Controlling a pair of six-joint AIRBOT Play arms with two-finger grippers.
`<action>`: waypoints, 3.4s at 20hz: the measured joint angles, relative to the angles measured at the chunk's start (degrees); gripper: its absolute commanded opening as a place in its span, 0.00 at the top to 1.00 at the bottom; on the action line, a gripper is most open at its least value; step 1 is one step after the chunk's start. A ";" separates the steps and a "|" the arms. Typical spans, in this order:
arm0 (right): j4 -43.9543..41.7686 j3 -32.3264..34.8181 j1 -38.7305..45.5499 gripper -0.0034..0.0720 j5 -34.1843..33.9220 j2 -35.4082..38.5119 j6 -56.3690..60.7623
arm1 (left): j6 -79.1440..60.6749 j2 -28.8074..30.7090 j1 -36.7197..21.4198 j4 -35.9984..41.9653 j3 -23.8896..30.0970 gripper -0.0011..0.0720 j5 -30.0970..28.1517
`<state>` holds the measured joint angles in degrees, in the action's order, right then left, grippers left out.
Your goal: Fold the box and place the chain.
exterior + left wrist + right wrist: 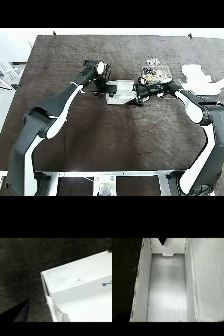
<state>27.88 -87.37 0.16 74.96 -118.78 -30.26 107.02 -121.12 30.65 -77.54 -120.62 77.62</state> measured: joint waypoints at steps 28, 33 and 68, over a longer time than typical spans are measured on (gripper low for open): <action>-0.11 0.00 -0.07 0.19 0.13 0.00 0.00 | 7.10 -1.84 1.90 -5.07 -0.83 0.82 -0.26; -0.20 0.00 -0.02 0.19 0.37 0.00 0.07 | 7.15 -2.01 1.97 -5.53 -1.03 0.96 0.72; -0.02 0.00 0.02 0.19 0.04 0.00 -0.02 | -37.73 13.35 -6.40 9.35 6.58 0.01 9.60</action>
<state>27.86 -87.37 0.19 75.00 -118.78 -30.28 69.30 -107.77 24.25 -68.18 -114.04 87.22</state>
